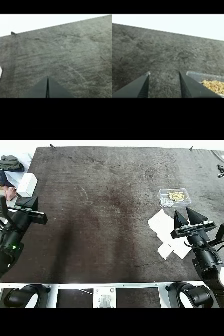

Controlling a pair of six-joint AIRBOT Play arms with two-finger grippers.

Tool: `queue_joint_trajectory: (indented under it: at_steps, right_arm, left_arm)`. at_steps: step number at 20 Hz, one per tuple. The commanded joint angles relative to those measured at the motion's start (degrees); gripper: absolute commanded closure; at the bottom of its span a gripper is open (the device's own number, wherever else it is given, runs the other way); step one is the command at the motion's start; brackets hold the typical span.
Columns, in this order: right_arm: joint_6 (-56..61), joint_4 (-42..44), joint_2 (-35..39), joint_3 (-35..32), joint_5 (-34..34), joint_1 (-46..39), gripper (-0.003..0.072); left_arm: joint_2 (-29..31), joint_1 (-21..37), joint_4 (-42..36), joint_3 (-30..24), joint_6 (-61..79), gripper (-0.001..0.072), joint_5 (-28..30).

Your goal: Fold the box and place the chain.

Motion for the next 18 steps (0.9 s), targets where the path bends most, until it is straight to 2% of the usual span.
queue_joint_trajectory:
  at_steps: [1,6,10,12,15,18]
  right_arm:
    - [0.02,0.02,-0.02,-0.04,0.02,0.00,0.0267]
    - [-0.24,-0.68,-0.02,0.20,-0.31,0.00,0.0266]
    - [-0.26,-2.56,-2.80,3.80,-11.93,-0.13,0.0266]
    - [-0.61,-2.47,-7.96,8.46,-12.00,-1.95,0.0266]
    - [-0.55,-0.85,-19.04,16.85,-2.89,-9.33,0.0266]
    - [2.25,-1.46,-31.85,25.40,16.79,-22.03,0.0266]
  left_arm:
    - [0.04,0.00,0.00,-0.02,0.00,0.0698,0.02]
    - [0.04,0.00,0.02,-0.02,0.00,0.0698,0.02]
    - [0.04,0.00,0.00,-0.02,0.00,0.0698,0.00]
    - [0.04,0.00,0.02,-0.02,0.00,0.0698,0.00]
    - [0.04,0.00,0.00,-0.02,0.00,0.0698,0.02]
    - [0.04,0.00,0.02,-0.02,0.00,0.0699,0.00]
